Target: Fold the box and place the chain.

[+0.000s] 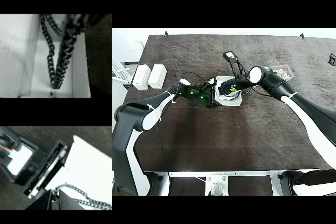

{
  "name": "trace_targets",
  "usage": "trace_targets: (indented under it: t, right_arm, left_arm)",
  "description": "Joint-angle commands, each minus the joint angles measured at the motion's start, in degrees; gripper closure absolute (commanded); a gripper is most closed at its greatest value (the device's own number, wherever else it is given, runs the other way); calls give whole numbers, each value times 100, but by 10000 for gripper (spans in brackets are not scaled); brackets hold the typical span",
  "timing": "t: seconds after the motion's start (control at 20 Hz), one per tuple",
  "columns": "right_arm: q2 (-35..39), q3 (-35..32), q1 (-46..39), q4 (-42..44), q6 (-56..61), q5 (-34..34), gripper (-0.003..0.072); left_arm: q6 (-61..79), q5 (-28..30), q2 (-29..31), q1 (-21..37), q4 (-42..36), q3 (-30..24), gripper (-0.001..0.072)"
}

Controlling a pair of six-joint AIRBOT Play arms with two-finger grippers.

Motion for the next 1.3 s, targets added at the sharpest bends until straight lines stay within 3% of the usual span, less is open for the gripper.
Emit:
trace_targets:
  t: [0.0,0.1,0.15,0.4,0.65,0.8,0.9,1.1,1.25]
  right_arm:
    - [-79,-208,9,-90,-131,-199,644]
    - [-63,-203,-109,-448,-127,-199,271]
    - [-46,-203,-205,-520,-127,-181,179]
    - [184,-236,-1019,-605,-81,157,181]
    - [236,-417,-2393,-603,463,114,181]
    - [225,-778,-3060,-549,968,-568,159]
    - [-7,-911,-3307,-92,833,-785,141]
    - [-739,-732,-3397,1537,-557,-1054,137]
    - [-1099,-507,-3394,1821,-678,-1204,137]
  left_arm:
    - [0,0,2,-4,0,0,367]
    - [0,2,2,-4,0,0,367]
    - [0,0,2,-4,0,0,368]
    - [0,0,2,-4,0,0,368]
    - [0,0,2,-4,0,0,367]
    - [0,0,2,-4,0,0,367]
    - [2,2,2,-4,0,0,368]
    - [0,2,2,-4,0,0,368]
    - [0,0,2,-4,0,0,368]
